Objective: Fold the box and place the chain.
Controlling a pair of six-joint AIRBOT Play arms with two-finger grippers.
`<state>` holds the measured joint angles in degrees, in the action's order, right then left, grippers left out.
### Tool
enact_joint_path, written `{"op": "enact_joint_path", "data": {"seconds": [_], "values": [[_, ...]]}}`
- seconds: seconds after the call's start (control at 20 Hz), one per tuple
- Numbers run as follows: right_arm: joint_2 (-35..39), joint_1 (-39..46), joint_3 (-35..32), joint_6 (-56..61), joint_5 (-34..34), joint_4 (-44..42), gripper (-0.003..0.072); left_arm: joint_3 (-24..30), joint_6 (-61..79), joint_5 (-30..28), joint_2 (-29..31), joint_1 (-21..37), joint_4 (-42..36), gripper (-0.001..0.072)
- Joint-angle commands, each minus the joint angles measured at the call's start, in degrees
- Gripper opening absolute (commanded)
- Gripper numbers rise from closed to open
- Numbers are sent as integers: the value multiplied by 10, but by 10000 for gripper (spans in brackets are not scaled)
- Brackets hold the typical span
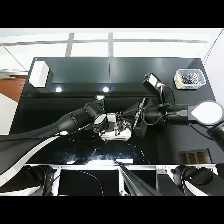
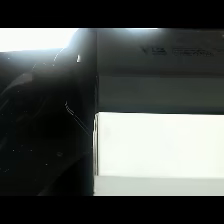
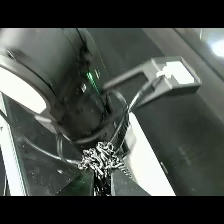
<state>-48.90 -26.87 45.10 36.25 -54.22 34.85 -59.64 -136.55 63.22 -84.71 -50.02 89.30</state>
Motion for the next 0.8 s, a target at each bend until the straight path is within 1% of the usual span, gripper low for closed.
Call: {"op": "enact_joint_path", "data": {"seconds": [0.0, 0.15, 0.25, 0.35, 0.45, 0.55, 0.65, 0.75], "values": [[-1, 28, 51, 7, -39, 1, 38, 0, 0, 1, 0, 0, 0, 35], [-1, 44, 102, 15, -53, 0, 38, 0, 0, 1, 0, 0, 0, 35], [-1, 44, 111, 30, -51, 0, 38, 0, 0, 1, 0, 0, 0, 35], [-3, 44, 109, 40, -68, 26, 38, 0, 0, 1, 0, 0, 0, 35], [-3, 44, 79, 42, -86, 35, 38, 0, 0, 1, 0, 0, 0, 35], [-3, 44, 26, 48, -85, 33, 38, 0, 0, 1, 0, 1, 0, 35], [-3, 43, -25, 48, -62, 28, 38, 0, 0, 0, 0, 1, 0, 35], [-3, 43, -71, 49, -21, 23, 38, 0, 0, 0, 0, 1, 0, 35]]}}
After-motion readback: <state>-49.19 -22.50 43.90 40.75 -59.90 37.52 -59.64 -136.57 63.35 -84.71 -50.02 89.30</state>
